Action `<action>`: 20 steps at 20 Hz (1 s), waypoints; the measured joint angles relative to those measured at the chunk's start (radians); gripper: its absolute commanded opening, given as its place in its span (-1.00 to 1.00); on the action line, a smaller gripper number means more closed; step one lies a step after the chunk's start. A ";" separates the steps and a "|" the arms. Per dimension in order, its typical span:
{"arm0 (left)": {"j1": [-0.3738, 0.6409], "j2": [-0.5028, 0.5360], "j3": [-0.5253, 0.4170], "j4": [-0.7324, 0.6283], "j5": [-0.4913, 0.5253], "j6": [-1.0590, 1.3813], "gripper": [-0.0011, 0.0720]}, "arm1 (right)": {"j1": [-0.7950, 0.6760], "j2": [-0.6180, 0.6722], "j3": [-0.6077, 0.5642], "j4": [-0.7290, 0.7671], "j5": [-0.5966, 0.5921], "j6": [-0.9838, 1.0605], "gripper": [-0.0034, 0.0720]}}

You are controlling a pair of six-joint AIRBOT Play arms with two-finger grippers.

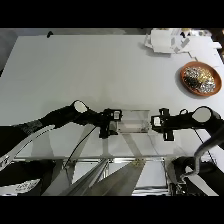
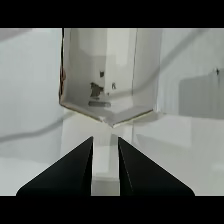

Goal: Fold the box and place the chain.

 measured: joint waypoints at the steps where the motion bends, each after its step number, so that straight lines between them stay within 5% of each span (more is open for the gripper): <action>1: 0.000 0.000 0.000 0.000 0.000 0.000 -0.56 | 0.000 -0.013 0.000 0.014 -0.004 -0.018 -0.43; 12: 0.000 0.000 0.000 0.000 0.000 0.000 -0.56 | 0.048 -0.111 0.000 0.147 -0.054 -0.070 -0.48; 15: 0.000 0.000 0.000 0.000 -0.001 0.000 -0.56 | 0.064 -0.127 0.000 0.198 -0.077 -0.072 -0.30; 17: 0.000 0.000 0.000 0.000 0.000 -0.001 -0.56 | 0.070 -0.140 0.000 0.228 -0.083 -0.072 0.04; 20: 0.000 0.000 0.000 0.000 0.001 -0.001 -0.56 | 0.074 -0.155 -0.003 0.249 -0.090 -0.069 0.19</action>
